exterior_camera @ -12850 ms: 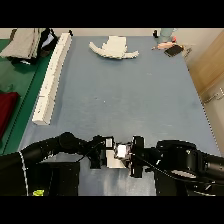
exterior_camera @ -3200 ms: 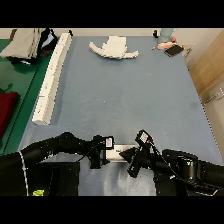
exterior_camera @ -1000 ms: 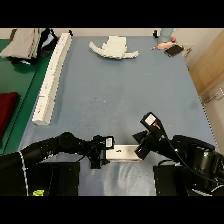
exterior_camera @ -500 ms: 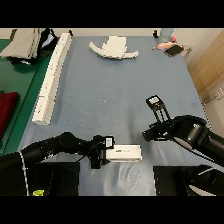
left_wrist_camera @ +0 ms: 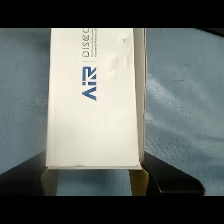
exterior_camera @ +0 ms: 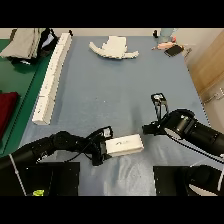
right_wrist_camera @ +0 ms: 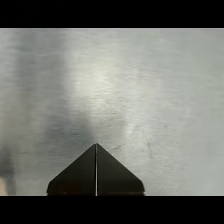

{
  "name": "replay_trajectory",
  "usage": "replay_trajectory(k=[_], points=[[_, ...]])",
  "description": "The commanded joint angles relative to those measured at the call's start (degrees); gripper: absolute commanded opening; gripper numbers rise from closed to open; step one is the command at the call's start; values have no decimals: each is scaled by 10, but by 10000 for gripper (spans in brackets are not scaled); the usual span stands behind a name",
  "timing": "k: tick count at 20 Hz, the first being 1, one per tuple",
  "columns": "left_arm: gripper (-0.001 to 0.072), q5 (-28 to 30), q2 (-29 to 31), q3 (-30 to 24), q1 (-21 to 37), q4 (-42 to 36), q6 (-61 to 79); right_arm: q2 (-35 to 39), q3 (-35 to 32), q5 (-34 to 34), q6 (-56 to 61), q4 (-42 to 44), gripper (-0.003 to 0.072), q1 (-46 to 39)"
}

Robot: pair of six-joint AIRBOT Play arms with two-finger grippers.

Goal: Fold the box.

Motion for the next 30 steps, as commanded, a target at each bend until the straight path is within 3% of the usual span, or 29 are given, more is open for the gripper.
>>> replay_trajectory(k=[1,3,6,8,12,16,21,26,30], points=[[407,7,49,5,57,167,-270,-2,1,17,55,-26,5,-16],[407,6,49,25,136,263,-377,-2,1,12,55,-30,5,-16],[407,7,9,93,269,288,-406,-2,1,-9,56,-29,6,-16],[407,9,-54,158,342,288,-405,-2,1,-30,55,-29,5,-16],[407,9,-220,293,423,288,-406,-2,1,-54,56,-29,5,-16],[407,9,-365,412,453,287,-406,-3,1,-54,56,-30,5,-16],[407,9,-487,542,454,286,-426,-3,1,-54,56,-30,5,-16],[407,9,-546,617,458,288,-437,-23,1,-54,55,-32,5,-16],[407,8,-549,625,487,288,-451,-38,1,-54,55,-32,6,-16]])
